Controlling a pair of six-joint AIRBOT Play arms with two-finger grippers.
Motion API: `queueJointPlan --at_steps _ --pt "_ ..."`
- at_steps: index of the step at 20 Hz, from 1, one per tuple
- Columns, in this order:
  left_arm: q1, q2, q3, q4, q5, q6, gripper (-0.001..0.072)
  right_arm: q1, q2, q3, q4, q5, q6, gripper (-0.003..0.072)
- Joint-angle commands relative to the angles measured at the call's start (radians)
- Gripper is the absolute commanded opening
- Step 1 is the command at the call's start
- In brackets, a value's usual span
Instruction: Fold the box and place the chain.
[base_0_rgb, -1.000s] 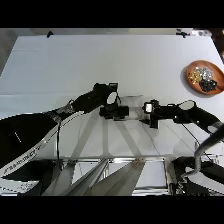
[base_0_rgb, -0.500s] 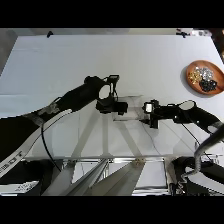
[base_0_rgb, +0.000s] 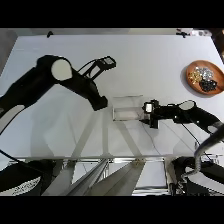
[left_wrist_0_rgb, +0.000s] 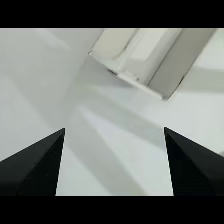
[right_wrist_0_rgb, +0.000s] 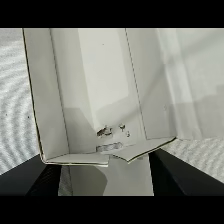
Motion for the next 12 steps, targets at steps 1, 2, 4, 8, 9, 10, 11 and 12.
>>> queueJointPlan --at_steps 1,2,4,8,9,10,11,12 --pt "0.115 0.057 -0.107 -0.177 -0.022 0.630 0.0703 0.000 0.000 0.000 0.000 0.000 0.000 0.0567" --pt "0.140 0.055 -0.151 -0.216 -0.017 0.719 0.0703 0.000 0.000 0.000 0.000 0.000 0.000 0.0567" --pt "0.172 0.045 -0.224 -0.246 0.009 0.830 0.0704 0.000 0.000 0.000 0.000 0.001 0.000 0.0567" --pt "0.216 -0.061 -0.240 -0.276 0.030 0.889 0.0702 0.000 0.000 0.000 0.000 0.000 0.000 0.0567" --pt "0.216 -0.100 -0.240 -0.276 0.045 0.917 0.0702 0.000 0.000 0.000 0.000 0.000 0.000 0.0567" --pt "0.214 -0.135 -0.240 -0.285 0.063 0.917 0.0702 0.000 0.000 0.000 0.000 0.000 0.000 0.0567" --pt "0.204 -0.161 -0.240 -0.295 0.081 0.917 0.0702 0.000 0.000 0.000 0.000 0.000 0.000 0.0567" --pt "0.191 -0.180 -0.240 -0.311 0.097 0.917 0.0702 0.000 0.000 0.000 0.000 0.000 0.000 0.0567"
